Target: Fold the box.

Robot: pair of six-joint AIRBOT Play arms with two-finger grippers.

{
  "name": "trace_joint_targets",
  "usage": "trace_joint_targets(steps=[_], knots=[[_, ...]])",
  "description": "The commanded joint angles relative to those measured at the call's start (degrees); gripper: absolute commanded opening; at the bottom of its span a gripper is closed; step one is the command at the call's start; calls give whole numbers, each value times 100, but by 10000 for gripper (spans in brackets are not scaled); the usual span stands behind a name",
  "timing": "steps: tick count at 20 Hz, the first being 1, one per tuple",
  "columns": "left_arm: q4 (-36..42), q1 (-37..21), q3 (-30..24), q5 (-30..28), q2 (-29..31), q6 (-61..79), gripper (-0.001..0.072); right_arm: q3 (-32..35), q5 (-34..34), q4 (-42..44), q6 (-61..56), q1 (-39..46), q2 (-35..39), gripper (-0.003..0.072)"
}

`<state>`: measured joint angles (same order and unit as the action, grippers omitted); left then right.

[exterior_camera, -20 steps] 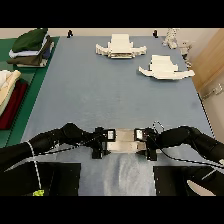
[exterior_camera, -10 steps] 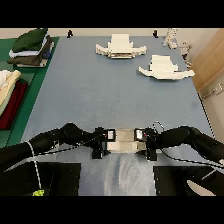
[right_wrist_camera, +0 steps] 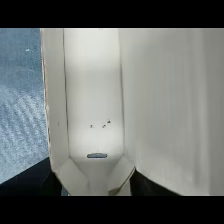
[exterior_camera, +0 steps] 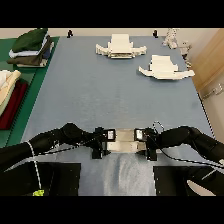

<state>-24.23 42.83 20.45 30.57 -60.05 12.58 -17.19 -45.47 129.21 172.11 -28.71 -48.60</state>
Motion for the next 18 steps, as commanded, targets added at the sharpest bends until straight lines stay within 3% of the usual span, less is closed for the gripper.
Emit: trace_joint_targets(steps=[1, 3, 8, 13, 16, 18], knots=[[0, 2, 2, 0, 0, 2, 409, -4, 2, 2, -9, 4, -42, 537], [0, 0, 2, -2, 0, 2, 409, -7, -2, -31, -28, 4, -24, 720], [0, 2, 2, -2, 0, 2, 409, -188, -337, -1156, -1121, 4, 289, 720], [0, 2, 2, -2, 0, 2, 409, -841, -1720, -2406, -3069, 4, 1027, 720], [0, 2, 2, -2, 0, 2, 409, -1226, -2579, -2505, -4854, 2, 1412, 720], [0, 2, 2, -2, 0, 2, 409, -1290, -2610, -1781, -6620, 2, 1473, 716]])
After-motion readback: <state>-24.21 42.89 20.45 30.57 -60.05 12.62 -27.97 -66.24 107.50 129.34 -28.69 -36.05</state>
